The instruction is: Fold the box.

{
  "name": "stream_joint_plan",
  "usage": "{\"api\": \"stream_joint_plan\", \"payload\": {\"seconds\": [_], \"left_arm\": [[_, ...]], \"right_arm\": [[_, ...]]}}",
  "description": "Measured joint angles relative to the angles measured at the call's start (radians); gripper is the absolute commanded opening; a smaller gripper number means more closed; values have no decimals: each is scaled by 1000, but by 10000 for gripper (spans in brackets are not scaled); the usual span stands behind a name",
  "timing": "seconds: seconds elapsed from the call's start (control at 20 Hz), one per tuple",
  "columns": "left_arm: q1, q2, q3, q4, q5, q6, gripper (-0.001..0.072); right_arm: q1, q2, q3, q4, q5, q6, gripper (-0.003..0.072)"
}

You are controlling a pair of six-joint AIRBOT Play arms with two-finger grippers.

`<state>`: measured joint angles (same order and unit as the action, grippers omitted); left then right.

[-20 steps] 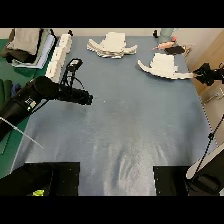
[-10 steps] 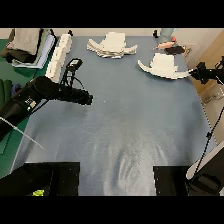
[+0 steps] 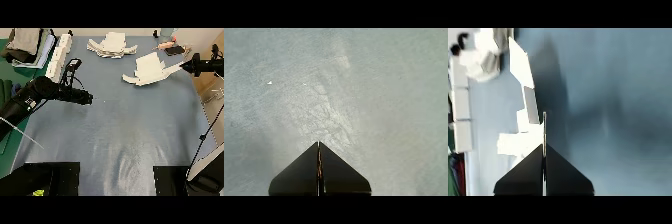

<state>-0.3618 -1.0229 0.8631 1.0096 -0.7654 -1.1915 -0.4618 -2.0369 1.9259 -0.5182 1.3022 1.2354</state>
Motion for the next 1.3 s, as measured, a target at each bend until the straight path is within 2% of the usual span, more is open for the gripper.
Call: {"api": "stream_joint_plan", "payload": {"seconds": [0.15,0.35,0.6,0.7,0.85,0.95,1.1,1.15,1.2,1.25,1.3], "left_arm": [[0,2,0,1,-26,-19,15],[2,18,0,0,-61,-32,15],[1,80,0,0,-80,-36,15],[2,110,0,0,-100,-39,15],[1,136,0,0,-147,-44,15],[2,143,-3,1,-172,-54,17],[2,148,-5,2,-201,-60,19],[2,149,-5,2,-206,-62,179],[1,150,-6,2,-214,-62,440],[1,150,-6,2,-219,-63,478],[1,150,-6,2,-222,-67,473]], "right_arm": [[49,132,-177,-92,8,9,-4],[101,387,-544,-163,-92,-29,-4],[183,766,-1047,-185,-219,-62,-3],[218,914,-1217,-179,-256,-51,-3],[256,1093,-1398,-177,-297,-1,11],[269,1169,-1467,-180,-301,39,332],[276,1205,-1509,-193,-298,87,335],[278,1201,-1515,-200,-297,97,335],[280,1192,-1515,-207,-294,103,334],[280,1177,-1512,-216,-293,110,334],[280,1155,-1502,-226,-291,112,334]]}}
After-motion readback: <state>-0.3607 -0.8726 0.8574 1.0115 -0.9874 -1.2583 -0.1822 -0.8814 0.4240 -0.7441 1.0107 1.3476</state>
